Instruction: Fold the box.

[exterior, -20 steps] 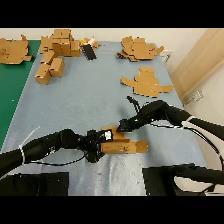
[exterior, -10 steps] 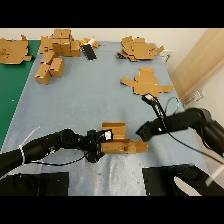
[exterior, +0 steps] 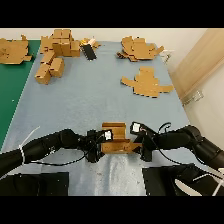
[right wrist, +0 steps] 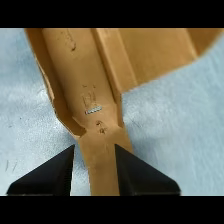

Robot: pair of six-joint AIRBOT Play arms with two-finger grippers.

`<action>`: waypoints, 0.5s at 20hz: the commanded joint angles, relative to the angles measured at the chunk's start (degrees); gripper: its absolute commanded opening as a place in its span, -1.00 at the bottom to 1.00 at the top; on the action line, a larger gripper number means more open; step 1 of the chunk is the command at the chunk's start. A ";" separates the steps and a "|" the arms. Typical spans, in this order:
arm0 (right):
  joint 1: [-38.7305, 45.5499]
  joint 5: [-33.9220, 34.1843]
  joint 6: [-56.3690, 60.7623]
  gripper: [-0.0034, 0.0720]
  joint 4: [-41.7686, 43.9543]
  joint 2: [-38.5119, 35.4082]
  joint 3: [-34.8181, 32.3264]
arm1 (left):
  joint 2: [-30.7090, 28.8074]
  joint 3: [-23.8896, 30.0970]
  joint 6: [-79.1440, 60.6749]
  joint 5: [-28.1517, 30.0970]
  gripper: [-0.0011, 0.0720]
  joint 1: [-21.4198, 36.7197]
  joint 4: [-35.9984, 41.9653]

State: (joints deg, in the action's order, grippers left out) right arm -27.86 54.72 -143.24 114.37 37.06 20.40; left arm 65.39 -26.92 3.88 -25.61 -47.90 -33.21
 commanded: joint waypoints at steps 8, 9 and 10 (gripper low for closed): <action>-5.14 -12.74 -4.94 0.16 -0.13 4.96 -0.72 | 0.00 -0.04 0.00 0.02 0.47 0.04 0.00; -5.25 -12.52 -4.94 0.16 0.46 4.96 -0.72 | 0.00 -0.04 0.00 0.02 0.47 0.04 0.00; -5.60 -12.48 -4.94 0.16 0.50 4.96 -0.72 | 0.00 -0.04 0.00 0.02 0.47 0.04 0.00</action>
State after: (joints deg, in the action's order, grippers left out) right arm -32.77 43.44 -147.94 114.15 41.76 19.73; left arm 65.39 -26.92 3.90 -25.58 -47.90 -33.19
